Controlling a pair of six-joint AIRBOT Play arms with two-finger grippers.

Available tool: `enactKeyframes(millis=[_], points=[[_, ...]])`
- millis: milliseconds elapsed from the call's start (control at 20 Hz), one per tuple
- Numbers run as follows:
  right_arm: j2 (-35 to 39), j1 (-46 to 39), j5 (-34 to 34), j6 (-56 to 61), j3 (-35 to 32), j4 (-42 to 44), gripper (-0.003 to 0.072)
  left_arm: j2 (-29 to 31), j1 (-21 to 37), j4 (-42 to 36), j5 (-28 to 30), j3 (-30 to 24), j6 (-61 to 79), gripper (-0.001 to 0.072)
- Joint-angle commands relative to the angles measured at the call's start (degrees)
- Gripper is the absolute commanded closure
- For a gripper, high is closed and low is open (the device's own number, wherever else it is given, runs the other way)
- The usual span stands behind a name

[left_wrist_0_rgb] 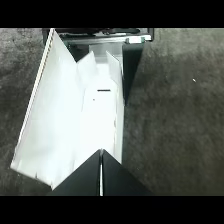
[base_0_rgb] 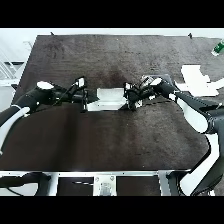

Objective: Fold the box and place the chain.

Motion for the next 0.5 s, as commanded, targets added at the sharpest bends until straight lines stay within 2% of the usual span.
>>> enactKeyframes(millis=[0,300,450], points=[[0.0,0.0,0.0,0.0,0.0,0.0,0.0113,-4.4,-1.6,-3.0,3.1,3.6,-0.4,0.0697],[0.0,0.0,0.0,0.0,0.0,0.0,0.0113,-13.7,-1.6,-3.7,2.9,14.6,-4.2,0.0697],[0.0,0.0,0.0,0.0,0.0,0.0,0.0113,-15.9,-1.6,-3.5,5.4,16.2,-4.7,0.0696]])
